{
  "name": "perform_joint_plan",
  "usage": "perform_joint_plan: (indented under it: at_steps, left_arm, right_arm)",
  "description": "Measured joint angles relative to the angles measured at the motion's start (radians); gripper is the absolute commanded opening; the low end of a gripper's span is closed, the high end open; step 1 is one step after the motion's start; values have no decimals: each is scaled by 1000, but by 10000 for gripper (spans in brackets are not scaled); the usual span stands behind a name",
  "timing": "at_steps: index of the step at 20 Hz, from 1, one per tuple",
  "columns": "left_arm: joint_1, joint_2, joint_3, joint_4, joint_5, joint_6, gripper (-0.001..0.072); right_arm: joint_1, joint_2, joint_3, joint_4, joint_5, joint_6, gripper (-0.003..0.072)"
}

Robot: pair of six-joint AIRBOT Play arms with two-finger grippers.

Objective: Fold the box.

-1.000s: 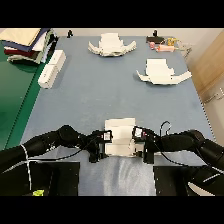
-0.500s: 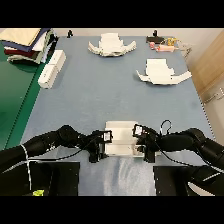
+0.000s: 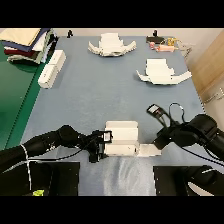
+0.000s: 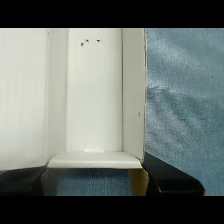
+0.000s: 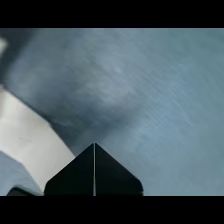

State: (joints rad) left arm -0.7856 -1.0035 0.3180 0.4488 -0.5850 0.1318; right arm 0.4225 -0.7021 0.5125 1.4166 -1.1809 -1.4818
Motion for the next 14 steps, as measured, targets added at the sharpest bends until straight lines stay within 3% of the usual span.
perform_joint_plan:
  at_steps: [3, 6, 14]
  left_arm:
    - [0, 0, 0, 0, 0, 0, 453]
    - [0, 0, 0, 0, 0, -1, 453]
    - [0, 0, 0, 0, 0, -1, 453]
  right_arm:
    - [-59, -17, 1, -49, -108, 233, 5]
    - [-90, -50, -31, 64, -127, 314, 5]
    - [-93, -91, -66, 456, 33, 195, 5]
